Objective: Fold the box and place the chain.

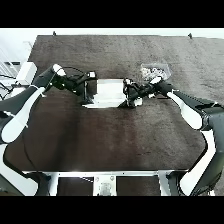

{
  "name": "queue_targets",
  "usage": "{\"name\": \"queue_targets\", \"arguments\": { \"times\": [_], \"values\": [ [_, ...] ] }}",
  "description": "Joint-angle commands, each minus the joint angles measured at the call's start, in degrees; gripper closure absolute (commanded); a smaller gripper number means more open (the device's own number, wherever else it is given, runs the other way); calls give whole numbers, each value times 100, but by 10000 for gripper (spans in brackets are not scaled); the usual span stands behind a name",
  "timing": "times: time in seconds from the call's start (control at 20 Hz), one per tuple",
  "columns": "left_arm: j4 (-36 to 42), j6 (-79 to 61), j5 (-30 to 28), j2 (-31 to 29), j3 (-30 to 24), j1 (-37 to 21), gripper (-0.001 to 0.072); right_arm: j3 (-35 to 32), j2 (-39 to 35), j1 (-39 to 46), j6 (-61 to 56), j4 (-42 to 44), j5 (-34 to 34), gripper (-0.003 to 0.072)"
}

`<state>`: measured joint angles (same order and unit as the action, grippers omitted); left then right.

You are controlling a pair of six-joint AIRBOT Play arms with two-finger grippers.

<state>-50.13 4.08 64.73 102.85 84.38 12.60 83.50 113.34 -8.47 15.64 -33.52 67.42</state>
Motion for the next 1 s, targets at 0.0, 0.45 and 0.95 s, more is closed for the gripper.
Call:
{"name": "queue_targets", "arguments": {
  "times": [0.0, 0.45, 0.95],
  "values": [
    [-87, -153, -114, 146, -24, 120, 66, -2, 2, -2, -2, 0, 0, 94],
    [-107, -50, -470, 168, -24, 201, 66, -2, 2, -2, -2, 0, 0, 94],
    [2, -114, -164, 168, -24, 201, 264, -2, 2, -2, -2, 0, 0, 94]
  ]
}}
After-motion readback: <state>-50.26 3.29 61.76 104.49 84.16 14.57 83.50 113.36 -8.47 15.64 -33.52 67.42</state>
